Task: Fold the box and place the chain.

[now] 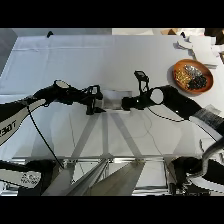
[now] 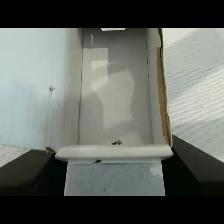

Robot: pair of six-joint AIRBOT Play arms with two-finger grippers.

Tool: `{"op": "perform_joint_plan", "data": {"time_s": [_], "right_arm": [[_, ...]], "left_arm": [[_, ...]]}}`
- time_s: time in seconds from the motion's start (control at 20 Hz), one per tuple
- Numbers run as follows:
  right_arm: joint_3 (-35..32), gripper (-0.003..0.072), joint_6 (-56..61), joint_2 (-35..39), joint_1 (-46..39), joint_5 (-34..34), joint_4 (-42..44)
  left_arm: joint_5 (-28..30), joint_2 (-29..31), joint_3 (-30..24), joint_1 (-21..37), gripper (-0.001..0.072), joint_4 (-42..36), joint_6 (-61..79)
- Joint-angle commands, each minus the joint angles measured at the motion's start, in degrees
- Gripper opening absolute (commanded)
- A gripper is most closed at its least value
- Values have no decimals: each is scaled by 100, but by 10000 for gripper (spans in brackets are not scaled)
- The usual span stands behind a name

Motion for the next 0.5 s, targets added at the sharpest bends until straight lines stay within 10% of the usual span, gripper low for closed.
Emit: {"op": "perform_joint_plan", "data": {"time_s": [0.0, 0.45], "right_arm": [[4, 497, 267, -94, 181, -59, -811], [4, 470, 1261, -229, 219, -247, -1961]], "left_arm": [[7, 2, 0, 4, 318, 0, 4], [4, 2, 0, 4, 318, 0, 4]]}}
